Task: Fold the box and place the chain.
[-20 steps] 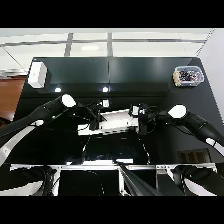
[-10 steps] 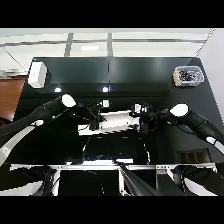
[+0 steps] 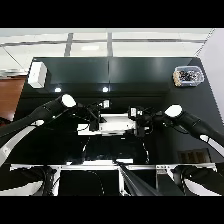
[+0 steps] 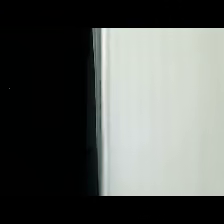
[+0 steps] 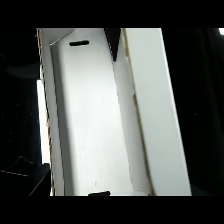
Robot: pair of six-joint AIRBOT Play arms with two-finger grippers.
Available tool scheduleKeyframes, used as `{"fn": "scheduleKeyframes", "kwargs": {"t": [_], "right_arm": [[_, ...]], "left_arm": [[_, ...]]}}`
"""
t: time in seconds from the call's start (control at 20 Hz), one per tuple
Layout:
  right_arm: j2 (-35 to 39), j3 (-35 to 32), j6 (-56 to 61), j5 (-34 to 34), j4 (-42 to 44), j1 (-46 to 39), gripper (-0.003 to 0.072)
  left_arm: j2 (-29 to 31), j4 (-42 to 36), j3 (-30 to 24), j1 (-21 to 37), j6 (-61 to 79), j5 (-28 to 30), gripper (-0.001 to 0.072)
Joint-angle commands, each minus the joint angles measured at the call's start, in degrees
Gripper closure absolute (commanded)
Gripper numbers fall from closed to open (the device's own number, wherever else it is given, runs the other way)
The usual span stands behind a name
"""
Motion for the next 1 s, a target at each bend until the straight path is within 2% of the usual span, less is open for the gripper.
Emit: {"fn": "scheduleKeyframes", "kwargs": {"t": [0.0,0.5,0.75,0.95], "right_arm": [[-0.7,0.0,-0.7,0.2,-2.5,-0.3,-0.0011],[-2.0,0.0,-3.5,1.5,-0.5,-2.0,-0.0011],[-2.3,0.0,-3.4,2.1,-1.7,-2.0,-0.0011],[-2.9,0.0,-3.5,1.4,-2.0,-2.1,-0.0011]], "left_arm": [[0.0,-2.9,0.1,0.0,0.0,-0.5,0.0681],[0.0,-2.8,0.1,0.0,0.3,-0.1,0.0681],[0.0,-2.8,0.1,0.0,3.5,3.4,0.0681],[0.0,-2.8,0.1,0.0,3.5,3.1,0.0681]]}}
